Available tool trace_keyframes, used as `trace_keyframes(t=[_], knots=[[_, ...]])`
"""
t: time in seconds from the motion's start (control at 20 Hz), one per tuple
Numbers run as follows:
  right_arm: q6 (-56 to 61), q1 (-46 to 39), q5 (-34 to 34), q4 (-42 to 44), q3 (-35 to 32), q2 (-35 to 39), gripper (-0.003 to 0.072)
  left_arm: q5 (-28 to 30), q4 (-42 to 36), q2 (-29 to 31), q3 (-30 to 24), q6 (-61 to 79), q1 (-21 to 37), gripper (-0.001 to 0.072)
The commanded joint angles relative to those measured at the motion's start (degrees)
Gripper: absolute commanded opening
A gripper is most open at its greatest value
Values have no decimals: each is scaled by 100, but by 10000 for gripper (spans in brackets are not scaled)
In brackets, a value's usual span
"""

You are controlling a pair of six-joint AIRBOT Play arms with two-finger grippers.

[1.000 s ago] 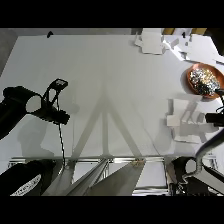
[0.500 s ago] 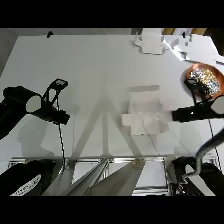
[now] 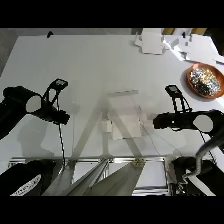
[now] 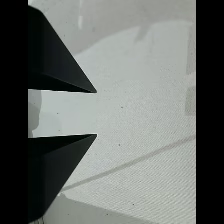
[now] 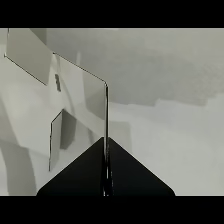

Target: Fold the box and place the chain.

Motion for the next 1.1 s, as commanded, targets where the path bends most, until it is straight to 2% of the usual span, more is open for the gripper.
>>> trace_keyframes(t=[0.0, 0.45, 0.5, 0.7, 0.75, 0.85, 0.95, 1.05], knots=[[109, 107, -42, 17, -22, 17, 11, 0, 0, 4, -2, 0, 4, 274], [107, 107, -2, 33, -22, 17, 12, 33, -83, 4, -2, -2, 4, 274], [107, 107, 7, 35, -22, 17, 12, 271, -127, 2, -2, 0, 2, 274], [79, 107, 2, 33, -22, 17, 12, 1961, -361, -4, -2, 42, -2, 277], [81, 107, 4, 33, -22, 17, 12, 2354, -658, -26, -2, 289, -2, 298], [81, 107, 2, 35, -22, 17, 12, 3053, -2124, -179, -2, 1902, 0, 396], [81, 107, 2, 37, -22, 17, 12, 3150, -4155, -457, -2, 4107, 2, 396], [81, 107, 2, 37, -22, 17, 12, 2887, -5838, -896, -2, 6168, -4, 396]])
